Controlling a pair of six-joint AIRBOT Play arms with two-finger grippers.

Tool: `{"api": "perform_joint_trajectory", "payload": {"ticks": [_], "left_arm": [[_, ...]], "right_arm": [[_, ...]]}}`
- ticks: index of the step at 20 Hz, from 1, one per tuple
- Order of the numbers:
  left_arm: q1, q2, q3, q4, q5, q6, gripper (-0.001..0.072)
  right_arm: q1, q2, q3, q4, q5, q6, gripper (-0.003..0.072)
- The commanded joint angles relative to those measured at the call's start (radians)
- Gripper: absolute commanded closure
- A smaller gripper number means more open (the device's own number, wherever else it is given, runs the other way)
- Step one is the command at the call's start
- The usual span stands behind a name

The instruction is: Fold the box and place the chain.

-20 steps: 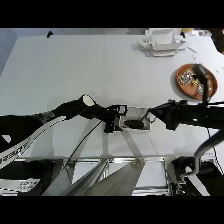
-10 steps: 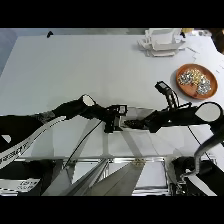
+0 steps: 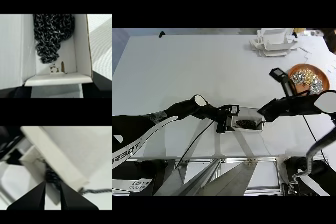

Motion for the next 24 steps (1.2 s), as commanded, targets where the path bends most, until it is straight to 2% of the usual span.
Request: {"api": "perform_joint_trajectory", "payload": {"ticks": [1, 4, 6, 7, 8, 9, 13, 22, 24], "left_arm": [[0.001, 0.000, 0.001, 0.000, 0.000, 0.000, 0.0700], [0.001, 0.000, 0.001, 0.000, 0.000, 0.000, 0.0700], [0.001, 0.000, 0.001, 0.000, 0.000, 0.000, 0.0700], [0.001, 0.000, 0.001, 0.000, 0.000, 0.000, 0.0700], [0.001, 0.000, 0.001, 0.000, 0.000, 0.000, 0.0700], [0.001, 0.000, 0.001, 0.000, 0.000, 0.000, 0.0700], [0.001, 0.000, 0.001, 0.000, 0.000, 0.000, 0.0700], [0.001, 0.000, 0.001, 0.000, 0.000, 0.000, 0.0700], [0.001, 0.000, 0.001, 0.000, 0.000, 0.000, 0.0700]], "right_arm": [[-0.098, -0.012, 0.053, -0.254, -0.011, 0.205, 0.0494], [-0.204, -0.070, 0.035, -0.312, -0.031, 0.270, 0.0507], [-0.227, -0.119, 0.004, -0.312, -0.090, 0.271, 0.0496], [-0.227, -0.147, -0.013, -0.312, -0.113, 0.270, 0.0427], [-0.226, -0.180, -0.027, -0.311, -0.132, 0.270, 0.0324], [-0.226, -0.211, -0.035, -0.312, -0.146, 0.270, 0.0312], [-0.226, -0.318, -0.038, -0.312, -0.169, 0.270, 0.0328], [-0.226, -0.452, -0.038, -0.313, -0.181, 0.270, 0.0364], [-0.226, -0.473, -0.038, -0.313, -0.181, 0.270, 0.0493]]}}
